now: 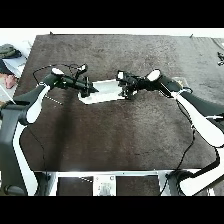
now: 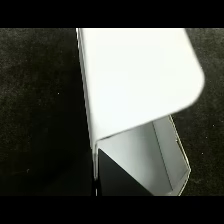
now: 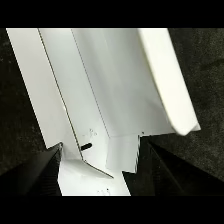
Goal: Fold the box and place the chain.
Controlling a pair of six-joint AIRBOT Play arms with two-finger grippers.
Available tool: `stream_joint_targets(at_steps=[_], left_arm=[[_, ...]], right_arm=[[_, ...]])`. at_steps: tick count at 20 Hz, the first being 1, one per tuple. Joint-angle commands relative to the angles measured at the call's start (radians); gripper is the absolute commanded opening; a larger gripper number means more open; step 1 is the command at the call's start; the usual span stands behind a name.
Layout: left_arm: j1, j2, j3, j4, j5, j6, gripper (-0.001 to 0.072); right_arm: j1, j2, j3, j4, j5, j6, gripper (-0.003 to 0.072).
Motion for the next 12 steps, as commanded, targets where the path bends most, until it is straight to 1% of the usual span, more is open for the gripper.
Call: stream_joint_targets(at_steps=[1, 6, 9, 12], left_arm=[[0.0, 0.0, 0.0, 0.0, 0.0, 0.001, 0.0013], [0.0, 0.0, 0.0, -0.003, -0.002, 0.001, 0.0013], [0.0, 0.0, 0.0, -0.003, -0.002, 0.001, 0.0013], [0.0, 0.0, 0.0, -0.003, -0.002, 0.001, 0.0013]], right_arm=[[-0.005, -0.003, 0.006, -0.007, 0.014, 0.01, 0.0581], [-0.005, -0.013, 0.012, 0.002, 0.017, -0.034, 0.058], [-0.026, -0.078, 0.091, 0.003, 0.111, -0.021, 0.058], [-0.055, -0.101, 0.117, 0.054, 0.13, -0.039, 0.058]])
